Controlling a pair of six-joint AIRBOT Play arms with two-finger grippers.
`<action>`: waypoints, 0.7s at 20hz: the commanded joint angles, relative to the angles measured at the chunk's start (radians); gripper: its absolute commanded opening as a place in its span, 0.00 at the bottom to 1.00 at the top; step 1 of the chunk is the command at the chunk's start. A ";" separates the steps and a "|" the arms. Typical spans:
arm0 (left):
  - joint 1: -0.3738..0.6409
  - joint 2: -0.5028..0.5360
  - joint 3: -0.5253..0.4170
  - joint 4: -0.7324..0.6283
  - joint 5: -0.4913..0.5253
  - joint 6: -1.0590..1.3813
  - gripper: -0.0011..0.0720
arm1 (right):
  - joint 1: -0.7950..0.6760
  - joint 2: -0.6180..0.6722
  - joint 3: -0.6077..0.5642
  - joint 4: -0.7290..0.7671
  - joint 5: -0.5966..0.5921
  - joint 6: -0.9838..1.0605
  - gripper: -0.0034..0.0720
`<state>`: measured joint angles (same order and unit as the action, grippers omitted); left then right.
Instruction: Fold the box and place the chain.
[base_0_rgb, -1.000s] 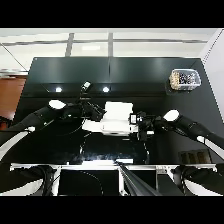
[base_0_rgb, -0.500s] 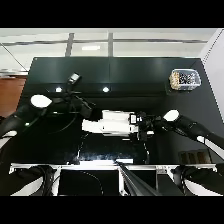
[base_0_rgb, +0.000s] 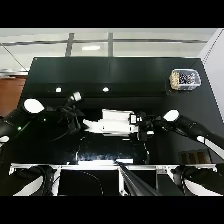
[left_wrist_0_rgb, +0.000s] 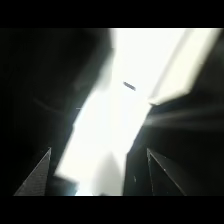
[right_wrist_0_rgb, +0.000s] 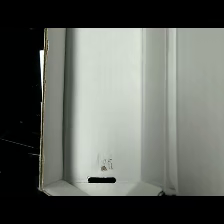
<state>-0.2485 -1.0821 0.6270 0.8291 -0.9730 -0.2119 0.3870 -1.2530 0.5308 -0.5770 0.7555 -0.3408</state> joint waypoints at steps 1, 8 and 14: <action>-0.089 -0.047 -0.006 0.018 0.073 0.190 0.96 | 0.001 0.000 0.000 0.000 0.000 0.000 0.75; -0.176 -0.142 -0.006 -0.131 0.209 0.296 0.96 | 0.001 0.000 0.000 0.000 0.000 0.000 0.75; -0.221 -0.150 -0.005 -0.132 0.233 0.295 0.68 | 0.001 0.000 0.000 0.000 0.000 0.000 0.75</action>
<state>-0.4496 -1.2263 0.6209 0.7067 -0.7650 0.0746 0.3870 -1.2530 0.5308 -0.5770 0.7555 -0.3408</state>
